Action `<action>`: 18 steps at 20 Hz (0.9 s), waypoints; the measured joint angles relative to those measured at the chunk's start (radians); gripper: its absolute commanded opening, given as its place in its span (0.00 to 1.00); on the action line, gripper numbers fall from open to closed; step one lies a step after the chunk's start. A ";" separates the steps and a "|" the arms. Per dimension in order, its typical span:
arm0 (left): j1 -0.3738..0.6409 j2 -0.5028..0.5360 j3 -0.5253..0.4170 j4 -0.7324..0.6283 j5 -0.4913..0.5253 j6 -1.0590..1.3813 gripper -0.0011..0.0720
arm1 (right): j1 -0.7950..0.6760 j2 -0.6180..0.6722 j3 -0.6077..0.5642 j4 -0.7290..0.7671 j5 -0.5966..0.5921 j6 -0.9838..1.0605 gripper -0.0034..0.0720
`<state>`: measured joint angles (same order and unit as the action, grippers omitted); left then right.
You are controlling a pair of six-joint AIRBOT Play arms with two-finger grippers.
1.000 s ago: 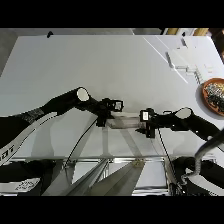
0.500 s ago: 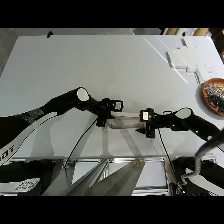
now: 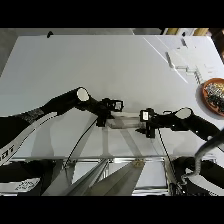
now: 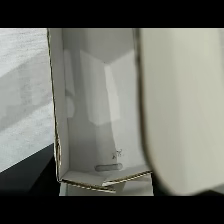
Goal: Fold the box and place the chain.
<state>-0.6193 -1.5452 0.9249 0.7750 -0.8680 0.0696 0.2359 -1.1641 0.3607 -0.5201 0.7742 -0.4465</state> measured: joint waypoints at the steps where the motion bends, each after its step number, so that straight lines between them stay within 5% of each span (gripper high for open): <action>1: 0.000 0.000 0.000 0.000 0.000 0.000 0.03 | 0.000 0.000 0.000 0.000 0.000 0.000 0.58; 10: 0.000 0.000 0.000 -0.003 0.000 0.000 0.03 | 0.000 0.000 0.000 0.000 -0.001 0.000 0.58; 11: 0.000 0.000 0.000 -0.003 0.000 0.000 0.09 | 0.000 0.000 0.000 0.000 -0.001 0.000 0.58; 14: 0.002 0.006 0.000 0.002 0.015 0.000 0.65 | 0.000 -0.001 0.000 0.000 -0.001 0.000 0.58; 15: 0.002 0.012 0.000 0.006 0.012 0.000 0.74 | 0.001 -0.001 0.000 -0.001 0.000 -0.001 0.58; 18: 0.003 0.042 0.000 0.044 -0.003 -0.017 0.75 | 0.001 -0.001 0.000 -0.001 0.002 -0.001 0.58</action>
